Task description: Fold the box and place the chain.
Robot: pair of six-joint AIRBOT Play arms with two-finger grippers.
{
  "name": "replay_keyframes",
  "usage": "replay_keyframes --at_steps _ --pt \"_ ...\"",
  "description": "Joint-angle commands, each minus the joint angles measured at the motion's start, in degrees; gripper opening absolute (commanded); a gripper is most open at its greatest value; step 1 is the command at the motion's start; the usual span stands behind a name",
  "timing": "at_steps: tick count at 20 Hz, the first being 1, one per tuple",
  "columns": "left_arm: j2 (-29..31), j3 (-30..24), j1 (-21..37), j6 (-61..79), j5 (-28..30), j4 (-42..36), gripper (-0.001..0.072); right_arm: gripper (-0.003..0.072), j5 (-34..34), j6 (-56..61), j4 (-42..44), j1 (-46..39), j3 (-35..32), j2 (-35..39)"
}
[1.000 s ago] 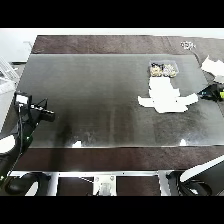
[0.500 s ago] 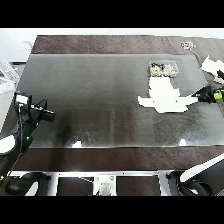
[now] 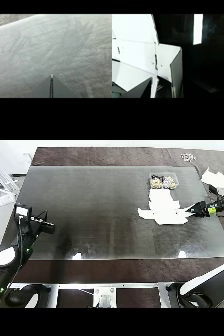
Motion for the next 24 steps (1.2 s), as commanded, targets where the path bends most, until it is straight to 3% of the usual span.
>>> replay_keyframes --at_steps 1,4,5,7,12,17,24 --pt "0.02 -0.02 0.04 0.02 0.0 0.02 0.0023 0.0403 0.2 -1.16 0.52 1.4 -0.28 -0.24" --pt "0.02 -0.02 0.04 0.02 0.02 0.02 0.0022 0.0202 2.75 -1.97 0.52 2.43 -0.28 -0.48" --pt "0.02 -0.02 0.04 0.02 0.0 0.02 0.0022 0.0011 4.22 -2.27 0.79 2.58 -0.26 -0.46" --pt "0.02 -0.02 0.04 0.02 0.0 0.02 0.0023 0.0014 7.61 -2.21 1.9 2.67 -0.26 -0.35" --pt "0.02 -0.02 0.04 0.02 0.0 0.02 0.0022 0.0012 8.13 -1.95 13.22 5.14 -0.72 4.04" --pt "0.02 -0.02 0.04 0.02 0.0 0.02 0.0022 0.0011 7.76 -1.14 14.05 17.68 -5.14 9.53" --pt "0.02 -0.02 0.04 0.02 0.0 0.02 0.0023 0.001 -9.03 7.82 18.62 35.87 -5.7 9.84"
